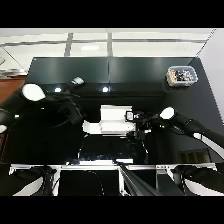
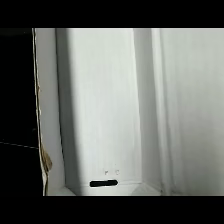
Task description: Fold the box and place the chain.
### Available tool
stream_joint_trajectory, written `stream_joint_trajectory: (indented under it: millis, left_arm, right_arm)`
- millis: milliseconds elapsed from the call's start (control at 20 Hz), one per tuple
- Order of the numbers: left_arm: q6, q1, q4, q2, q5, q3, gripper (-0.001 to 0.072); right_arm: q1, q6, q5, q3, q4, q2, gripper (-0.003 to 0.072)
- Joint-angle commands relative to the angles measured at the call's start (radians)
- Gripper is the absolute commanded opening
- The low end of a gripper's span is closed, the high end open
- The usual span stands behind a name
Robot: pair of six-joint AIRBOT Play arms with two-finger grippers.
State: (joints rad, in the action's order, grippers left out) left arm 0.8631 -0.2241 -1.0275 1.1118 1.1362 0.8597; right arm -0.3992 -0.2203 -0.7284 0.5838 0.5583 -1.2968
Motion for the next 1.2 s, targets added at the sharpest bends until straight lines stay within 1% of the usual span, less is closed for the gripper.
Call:
stream_joint_trajectory:
  millis: [0, 50, 150, 200, 250, 350, 400, 500, 600, 700, 800, 850, 950, 1050, 1100, 1150]
  left_arm:
    - [0.426, 0.201, -0.057, -0.045, 0.043, -0.041, 0.0029]
    - [0.489, 0.251, -0.012, -0.038, 0.055, -0.084, 0.0029]
    - [0.489, 0.334, 0.126, 0.0, 0.081, -0.193, 0.003]
    - [0.471, 0.356, 0.196, 0.026, 0.081, -0.243, 0.003]
    - [0.432, 0.365, 0.269, 0.056, 0.072, -0.288, 0.0029]
    - [0.354, 0.355, 0.378, 0.121, 0.063, -0.336, 0.0028]
    - [0.336, 0.337, 0.402, 0.158, 0.05, -0.339, 0.0027]
    - [0.337, 0.277, 0.405, 0.217, -0.007, -0.327, 0.0027]
    - [0.337, 0.2, 0.412, 0.256, -0.071, -0.304, 0.0027]
    - [0.337, 0.123, 0.414, 0.282, -0.1, -0.276, 0.0027]
    - [0.304, 0.062, 0.417, 0.307, -0.069, -0.246, 0.0028]
    - [0.244, 0.047, 0.429, 0.316, -0.026, -0.225, 0.0028]
    - [0.161, 0.038, 0.482, 0.319, 0.033, -0.196, 0.0031]
    - [0.153, 0.039, 0.507, 0.319, 0.047, -0.172, 0.0036]
    - [0.153, 0.038, 0.513, 0.319, 0.051, -0.161, 0.0163]
    - [0.153, 0.038, 0.513, 0.319, 0.052, -0.151, 0.0396]
  right_arm:
    - [0.0, -0.001, 0.0, 0.0, 0.0, 0.0, 0.0006]
    - [0.0, -0.001, 0.001, 0.0, 0.0, 0.0, 0.0006]
    - [0.0, -0.001, 0.001, 0.0, 0.0, 0.0, 0.0006]
    - [0.0, -0.001, 0.001, 0.0, 0.0, 0.0, 0.0006]
    - [0.0, -0.001, 0.001, 0.0, 0.0, 0.0, 0.0006]
    - [0.0, -0.001, 0.001, 0.0, 0.0, 0.0, 0.0006]
    - [0.0, -0.001, 0.001, 0.0, 0.0, 0.0, 0.0006]
    - [0.0, -0.001, 0.001, 0.0, 0.0, 0.0, 0.0006]
    - [0.0, -0.001, 0.001, 0.0, 0.0, 0.0, 0.0006]
    - [0.0, -0.001, 0.001, 0.0, 0.0, 0.0, 0.0006]
    - [0.0, -0.001, 0.001, 0.0, 0.0, 0.0, 0.0006]
    - [0.0, -0.001, 0.001, 0.0, 0.0, 0.0, 0.0006]
    - [0.0, -0.001, 0.001, 0.0, 0.0, 0.0, 0.0006]
    - [0.0, -0.001, 0.001, 0.0, 0.0, 0.0, 0.0006]
    - [0.0, -0.001, 0.001, 0.0, 0.0, 0.0, 0.0006]
    - [0.0, -0.001, 0.001, 0.0, 0.0, 0.0, 0.0006]
